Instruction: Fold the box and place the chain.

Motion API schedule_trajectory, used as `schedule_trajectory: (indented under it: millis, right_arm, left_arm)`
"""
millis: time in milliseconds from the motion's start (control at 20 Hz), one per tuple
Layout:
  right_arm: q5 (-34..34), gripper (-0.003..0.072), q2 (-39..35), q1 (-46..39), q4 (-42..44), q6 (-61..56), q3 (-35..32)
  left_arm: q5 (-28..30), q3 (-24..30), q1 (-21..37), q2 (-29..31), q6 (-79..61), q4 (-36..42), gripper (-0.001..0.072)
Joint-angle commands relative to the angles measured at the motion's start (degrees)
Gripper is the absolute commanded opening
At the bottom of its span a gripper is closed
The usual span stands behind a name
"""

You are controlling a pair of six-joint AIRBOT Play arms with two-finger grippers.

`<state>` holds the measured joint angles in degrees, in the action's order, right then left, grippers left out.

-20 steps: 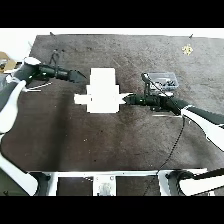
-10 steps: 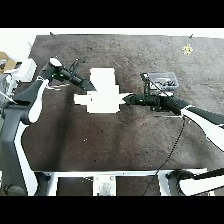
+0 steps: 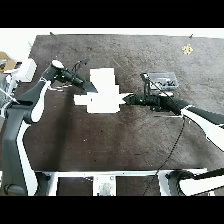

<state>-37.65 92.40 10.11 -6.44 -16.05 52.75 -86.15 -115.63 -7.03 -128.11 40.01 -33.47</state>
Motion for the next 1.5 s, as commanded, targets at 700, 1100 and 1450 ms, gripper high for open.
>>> schedule_trajectory:
  millis: [700, 1100, 1450]
  right_arm:
    - [-0.02, 0.0003, 0.02, 0.04, -0.37, 0.22, 0.04]
    - [-0.04, 0.0385, -5.66, -6.38, -1.33, 3.45, 0.04]
    - [-0.09, 0.0384, -9.53, -13.09, -6.64, 4.96, 0.04]
  left_arm:
    - [-1.51, 0.00, 1.36, -0.96, -0.55, 4.24, 0.0007]
    - [-1.84, 0.00, 1.36, -0.94, -13.46, 5.66, 0.0008]
    - [-1.31, -0.02, 1.36, -0.87, -39.80, 5.66, 0.0004]
